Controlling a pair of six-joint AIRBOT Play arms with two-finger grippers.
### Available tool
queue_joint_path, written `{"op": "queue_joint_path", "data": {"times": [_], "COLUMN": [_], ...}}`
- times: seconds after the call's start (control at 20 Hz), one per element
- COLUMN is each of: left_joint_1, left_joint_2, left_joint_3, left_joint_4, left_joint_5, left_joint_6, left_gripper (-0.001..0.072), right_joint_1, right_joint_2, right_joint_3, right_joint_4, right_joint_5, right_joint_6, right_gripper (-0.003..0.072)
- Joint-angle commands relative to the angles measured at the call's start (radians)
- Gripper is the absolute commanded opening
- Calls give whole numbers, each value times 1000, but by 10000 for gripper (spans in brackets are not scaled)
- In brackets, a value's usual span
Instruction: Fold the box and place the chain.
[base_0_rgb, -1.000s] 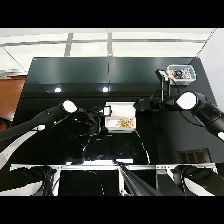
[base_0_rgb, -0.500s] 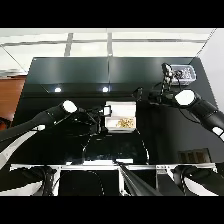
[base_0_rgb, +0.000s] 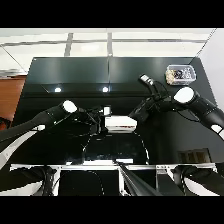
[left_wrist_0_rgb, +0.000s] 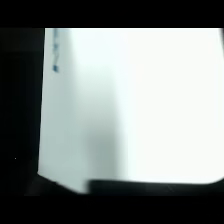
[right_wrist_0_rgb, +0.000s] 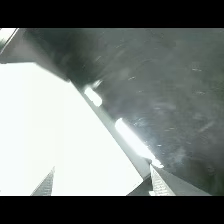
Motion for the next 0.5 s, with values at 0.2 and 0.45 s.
{"op": "queue_joint_path", "data": {"times": [0.2,0.45], "left_joint_1": [-1,-1], "left_joint_2": [-1,-1], "left_joint_3": [0,0], "left_joint_4": [0,0], "left_joint_5": [-1,-1], "left_joint_6": [0,0], "left_gripper": [400,400], "right_joint_1": [87,89], "right_joint_2": [-8,-10], "right_joint_3": [6,6], "right_joint_4": [-23,-23], "right_joint_5": [13,13], "right_joint_6": [-370,-376], "right_gripper": [682,683]}}
